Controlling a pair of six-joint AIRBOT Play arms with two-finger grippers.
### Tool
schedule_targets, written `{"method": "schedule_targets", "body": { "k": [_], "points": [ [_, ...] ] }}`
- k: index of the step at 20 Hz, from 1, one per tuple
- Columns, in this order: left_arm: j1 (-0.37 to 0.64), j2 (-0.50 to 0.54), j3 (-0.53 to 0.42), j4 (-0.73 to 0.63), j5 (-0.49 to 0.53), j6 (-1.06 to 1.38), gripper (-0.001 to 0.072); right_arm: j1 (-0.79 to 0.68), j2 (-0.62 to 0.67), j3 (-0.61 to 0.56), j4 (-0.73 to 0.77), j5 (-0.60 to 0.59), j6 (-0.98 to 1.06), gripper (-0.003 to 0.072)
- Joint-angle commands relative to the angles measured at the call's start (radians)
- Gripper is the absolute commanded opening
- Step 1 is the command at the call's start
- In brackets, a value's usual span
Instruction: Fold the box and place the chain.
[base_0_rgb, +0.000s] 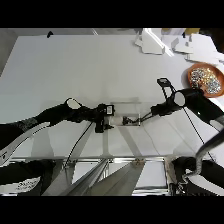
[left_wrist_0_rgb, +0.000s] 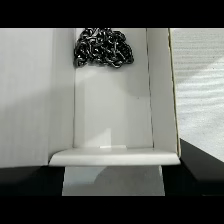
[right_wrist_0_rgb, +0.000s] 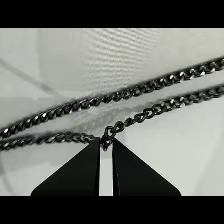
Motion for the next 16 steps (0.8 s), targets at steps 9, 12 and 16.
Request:
{"method": "schedule_targets", "body": {
  "k": [9, 12, 16],
  "points": [
    [0.0, 0.0, 0.0, 0.0, 0.0, 0.0, 0.0208, 0.001, 0.452, 0.0, 0.402, 0.072, -0.19, 0.0017],
    [0.0, 0.0, 0.0, 0.0, 0.0, 0.0, 0.0208, 0.057, 0.475, 0.0, 0.486, 0.037, -0.211, 0.0017],
    [0.0, 0.0, 0.0, 0.0, 0.0, 0.0, 0.0208, 0.224, 0.472, 0.0, 0.489, -0.109, -0.209, 0.0017]
  ]
}}
